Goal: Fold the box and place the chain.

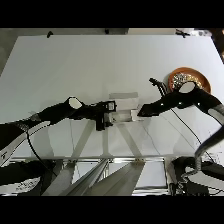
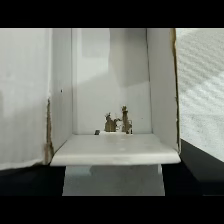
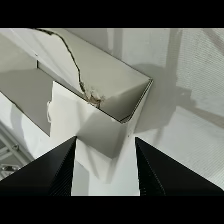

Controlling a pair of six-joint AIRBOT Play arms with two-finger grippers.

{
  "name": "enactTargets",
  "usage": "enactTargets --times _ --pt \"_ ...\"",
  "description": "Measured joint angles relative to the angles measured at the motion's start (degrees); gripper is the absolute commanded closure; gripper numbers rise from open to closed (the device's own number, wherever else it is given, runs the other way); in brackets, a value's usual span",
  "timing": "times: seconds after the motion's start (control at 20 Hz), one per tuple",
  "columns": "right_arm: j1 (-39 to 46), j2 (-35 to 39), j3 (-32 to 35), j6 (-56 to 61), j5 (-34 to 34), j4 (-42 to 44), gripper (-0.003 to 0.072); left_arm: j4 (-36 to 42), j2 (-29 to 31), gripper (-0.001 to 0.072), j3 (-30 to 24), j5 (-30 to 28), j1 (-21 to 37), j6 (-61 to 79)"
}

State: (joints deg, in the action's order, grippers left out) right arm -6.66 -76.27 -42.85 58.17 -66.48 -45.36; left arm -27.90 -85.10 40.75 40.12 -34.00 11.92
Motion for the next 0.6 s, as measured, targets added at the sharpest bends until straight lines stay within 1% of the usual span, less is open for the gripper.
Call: enactTargets --times 0.2,0.25,0.35,0.6 --pt "-2.99 0.04 -0.33 2.84 2.62 -2.16 0.0293 0.00 0.00 0.0322 0.00 0.00 0.00 0.00" --pt "-4.09 0.07 -0.52 4.57 3.52 -3.34 0.0312 0.00 0.00 0.0322 0.00 0.00 0.00 0.00" --pt "-6.62 0.09 -1.33 9.42 5.18 -7.21 0.0326 -0.02 0.00 0.0322 0.00 0.00 0.00 0.02" --pt "-12.87 0.02 -3.58 24.37 8.22 -18.45 0.0328 0.04 -0.02 0.0322 0.00 -0.02 0.00 -0.11"
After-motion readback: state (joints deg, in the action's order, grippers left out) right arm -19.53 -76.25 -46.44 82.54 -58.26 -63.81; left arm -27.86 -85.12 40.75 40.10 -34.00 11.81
